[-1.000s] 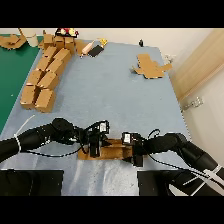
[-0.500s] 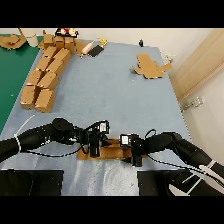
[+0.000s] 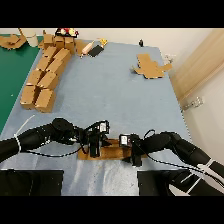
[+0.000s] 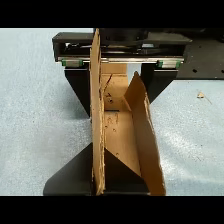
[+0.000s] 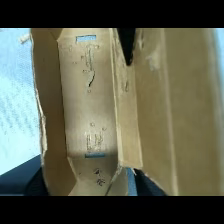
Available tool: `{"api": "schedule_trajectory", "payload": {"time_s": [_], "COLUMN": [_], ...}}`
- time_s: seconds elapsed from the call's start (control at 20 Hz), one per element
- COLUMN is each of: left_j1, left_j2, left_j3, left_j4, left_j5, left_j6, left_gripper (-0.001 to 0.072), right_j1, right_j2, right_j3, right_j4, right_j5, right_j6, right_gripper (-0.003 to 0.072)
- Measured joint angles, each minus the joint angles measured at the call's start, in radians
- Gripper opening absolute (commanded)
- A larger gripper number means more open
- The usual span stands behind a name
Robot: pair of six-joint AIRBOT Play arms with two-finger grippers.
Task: Fold the box.
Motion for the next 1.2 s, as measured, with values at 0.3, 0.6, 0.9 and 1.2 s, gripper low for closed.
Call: {"api": "schedule_trajectory", "payload": {"time_s": [0.3,0.6,0.9,1.2], "left_j1": [0.0,0.0,0.0,0.0], "left_j2": [0.0,0.0,0.0,0.0], "left_j3": [0.0,0.0,0.0,0.0], "left_j4": [0.0,0.0,0.0,0.0], "left_j5": [0.0,0.0,0.0,0.0], "left_j6": [0.0,0.0,0.0,0.0], "left_gripper": [0.0013,0.0013,0.0013,0.0013], "right_j1": [0.003,0.002,0.003,0.002], "right_j2": [-0.001,0.0,0.0,0.006], "right_j3": [0.0,-0.005,-0.008,-0.008], "right_j4": [-0.005,-0.008,-0.016,-0.015], "right_j5": [0.002,0.001,-0.005,-0.009], "right_j6": [-0.001,-0.002,-0.002,-0.001], "right_gripper": [0.0496,0.05,0.0582,0.0506]}}
